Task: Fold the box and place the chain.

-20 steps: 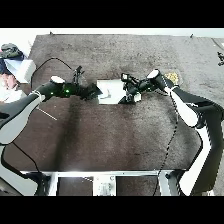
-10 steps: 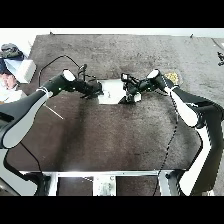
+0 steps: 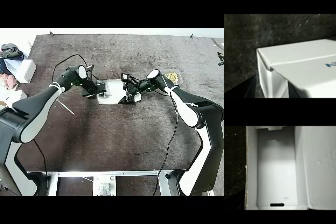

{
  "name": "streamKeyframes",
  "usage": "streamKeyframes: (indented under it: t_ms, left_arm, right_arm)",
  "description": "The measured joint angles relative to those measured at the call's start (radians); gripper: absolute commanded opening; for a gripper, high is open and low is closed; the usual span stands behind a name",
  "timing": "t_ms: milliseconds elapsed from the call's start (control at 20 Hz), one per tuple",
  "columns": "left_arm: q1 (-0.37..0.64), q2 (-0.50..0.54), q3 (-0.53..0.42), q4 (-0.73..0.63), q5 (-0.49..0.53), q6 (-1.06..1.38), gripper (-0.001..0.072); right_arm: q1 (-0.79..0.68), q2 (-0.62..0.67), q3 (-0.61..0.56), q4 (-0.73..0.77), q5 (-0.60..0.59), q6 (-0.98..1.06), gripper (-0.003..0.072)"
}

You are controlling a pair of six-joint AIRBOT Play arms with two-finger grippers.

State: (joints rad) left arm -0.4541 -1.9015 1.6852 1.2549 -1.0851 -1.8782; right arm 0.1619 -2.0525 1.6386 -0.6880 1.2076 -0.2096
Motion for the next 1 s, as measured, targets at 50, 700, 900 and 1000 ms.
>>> streamKeyframes:
  t_ms: [50,700,900,1000]
  left_arm:
    - [-0.009,-0.011,0.024,0.026,-0.011,-0.025,0.0397]
    - [-0.109,-0.169,0.288,0.39,-0.269,-0.293,0.0243]
    - [-0.113,-0.177,0.296,0.414,-0.285,-0.322,0.009]
    - [-0.113,-0.183,0.299,0.419,-0.288,-0.328,0.0013]
  right_arm:
    - [0.0,0.0,0.0,0.0,0.0,0.0,0.0464]
    - [0.0,0.0,0.0,0.0,-0.001,0.0,0.0464]
    - [0.003,-0.001,0.0,0.003,-0.005,0.002,0.0464]
    - [0.002,-0.002,0.0,0.003,-0.005,0.001,0.0464]
